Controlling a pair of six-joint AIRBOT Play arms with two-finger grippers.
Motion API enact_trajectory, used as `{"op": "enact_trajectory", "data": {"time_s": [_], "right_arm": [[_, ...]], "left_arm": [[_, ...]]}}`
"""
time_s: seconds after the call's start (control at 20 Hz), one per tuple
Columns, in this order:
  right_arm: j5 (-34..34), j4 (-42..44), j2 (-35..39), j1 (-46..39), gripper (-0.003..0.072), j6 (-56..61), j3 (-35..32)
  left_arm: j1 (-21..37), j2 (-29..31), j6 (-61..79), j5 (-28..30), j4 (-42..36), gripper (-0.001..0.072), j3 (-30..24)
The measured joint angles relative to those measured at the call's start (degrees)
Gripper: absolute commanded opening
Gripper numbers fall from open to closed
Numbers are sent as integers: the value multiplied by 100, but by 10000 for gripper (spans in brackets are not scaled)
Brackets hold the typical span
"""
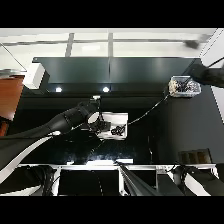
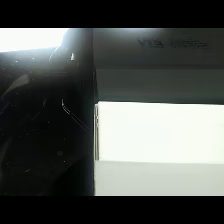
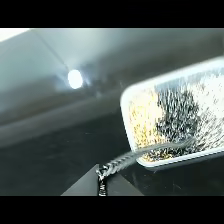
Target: Fold the box and place the chain.
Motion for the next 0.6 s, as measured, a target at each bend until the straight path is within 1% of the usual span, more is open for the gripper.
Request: {"op": "enact_trajectory", "data": {"time_s": [0.2, 0.35, 0.45, 0.6], "right_arm": [[372, 431, 935, 190, 24, -446, 0], [503, 940, 1508, 420, 24, -708, 15], [684, 1482, 1773, 584, 24, -931, 44], [933, 2671, 1976, 857, 24, -1491, 98]], "left_arm": [[0, 0, 0, 0, -4, 31, 0], [0, 0, 0, -2, -4, 30, 0], [0, 0, 0, -2, -4, 30, 0], [0, 0, 0, -2, -4, 30, 0]]}}
